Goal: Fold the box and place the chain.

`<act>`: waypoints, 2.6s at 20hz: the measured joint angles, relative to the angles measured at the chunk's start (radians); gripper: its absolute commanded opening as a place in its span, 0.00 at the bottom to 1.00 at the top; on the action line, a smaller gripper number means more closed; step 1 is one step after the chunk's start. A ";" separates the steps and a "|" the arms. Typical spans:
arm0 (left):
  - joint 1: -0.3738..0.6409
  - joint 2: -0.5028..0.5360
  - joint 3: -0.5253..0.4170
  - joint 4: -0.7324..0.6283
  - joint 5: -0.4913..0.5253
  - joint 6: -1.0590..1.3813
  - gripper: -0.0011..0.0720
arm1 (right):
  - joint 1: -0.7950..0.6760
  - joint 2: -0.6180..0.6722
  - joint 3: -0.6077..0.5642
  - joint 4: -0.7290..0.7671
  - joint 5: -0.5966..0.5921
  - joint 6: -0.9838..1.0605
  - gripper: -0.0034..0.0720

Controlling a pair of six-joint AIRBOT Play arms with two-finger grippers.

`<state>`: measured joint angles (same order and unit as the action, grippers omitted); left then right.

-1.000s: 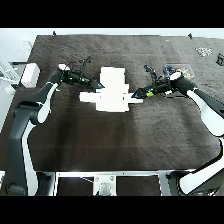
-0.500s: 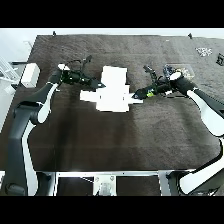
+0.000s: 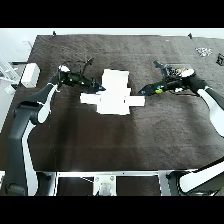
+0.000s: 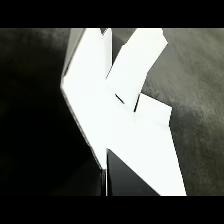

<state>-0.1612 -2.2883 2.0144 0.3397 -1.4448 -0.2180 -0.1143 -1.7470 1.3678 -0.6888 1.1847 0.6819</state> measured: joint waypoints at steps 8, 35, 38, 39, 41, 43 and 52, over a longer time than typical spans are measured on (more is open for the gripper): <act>0.010 0.014 -0.058 -0.099 -0.024 0.229 0.04 | -0.079 0.015 -0.007 0.076 0.018 -0.006 0.41; 0.007 0.185 -0.441 -0.100 0.223 0.740 0.04 | -0.084 0.017 -0.014 0.121 0.023 -0.019 0.41; 0.007 0.185 -0.441 -0.087 0.222 0.742 0.04 | -0.082 0.021 -0.014 0.155 0.027 -0.050 0.41; 0.007 0.185 -0.441 -0.084 0.222 0.742 0.04 | -0.081 0.022 -0.014 0.168 0.027 -0.063 0.41; 0.007 0.185 -0.441 -0.078 0.222 0.743 0.04 | -0.080 0.023 -0.014 0.198 0.027 -0.105 0.41; 0.007 0.185 -0.441 -0.074 0.222 0.743 0.04 | -0.080 0.023 -0.014 0.217 0.024 -0.171 0.40; 0.008 0.185 -0.441 -0.068 0.217 0.750 0.04 | -0.097 0.126 -0.084 0.316 0.023 -0.415 0.23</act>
<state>-0.1528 -2.1033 1.5734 0.2722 -1.2282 0.5320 -0.2111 -1.6215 1.2835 -0.3729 1.2072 0.2665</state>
